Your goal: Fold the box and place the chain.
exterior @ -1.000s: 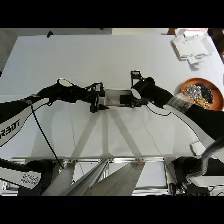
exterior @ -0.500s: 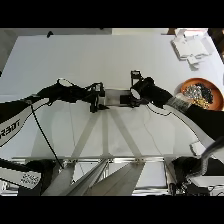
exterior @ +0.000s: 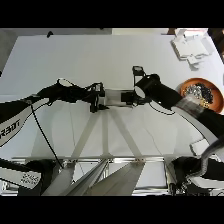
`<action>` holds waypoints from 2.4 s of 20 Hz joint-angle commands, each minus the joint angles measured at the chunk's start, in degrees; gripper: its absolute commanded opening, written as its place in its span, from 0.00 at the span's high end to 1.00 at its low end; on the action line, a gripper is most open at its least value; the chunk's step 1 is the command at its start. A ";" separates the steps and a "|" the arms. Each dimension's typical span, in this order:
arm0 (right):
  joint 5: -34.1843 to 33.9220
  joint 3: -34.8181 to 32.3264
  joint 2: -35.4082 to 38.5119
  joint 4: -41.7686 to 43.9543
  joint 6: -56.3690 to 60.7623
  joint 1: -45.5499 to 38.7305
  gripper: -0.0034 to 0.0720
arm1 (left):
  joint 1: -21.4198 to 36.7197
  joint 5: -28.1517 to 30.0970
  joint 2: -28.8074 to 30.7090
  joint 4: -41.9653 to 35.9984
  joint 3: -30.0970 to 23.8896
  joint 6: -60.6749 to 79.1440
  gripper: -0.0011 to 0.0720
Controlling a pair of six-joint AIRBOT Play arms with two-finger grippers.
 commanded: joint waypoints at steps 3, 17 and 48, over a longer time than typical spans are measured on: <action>6.14 0.02 8.70 0.02 -3.56 -0.52 0.51 | -0.02 0.02 0.00 0.00 0.02 -0.02 0.52; 24.50 0.00 18.10 -16.35 -28.41 -32.61 0.51 | 0.00 0.02 0.00 0.00 0.02 -0.02 0.52; 6.60 -1.97 -5.81 0.63 -45.07 -60.54 0.94 | 0.00 0.02 0.00 -0.02 0.02 -0.02 0.52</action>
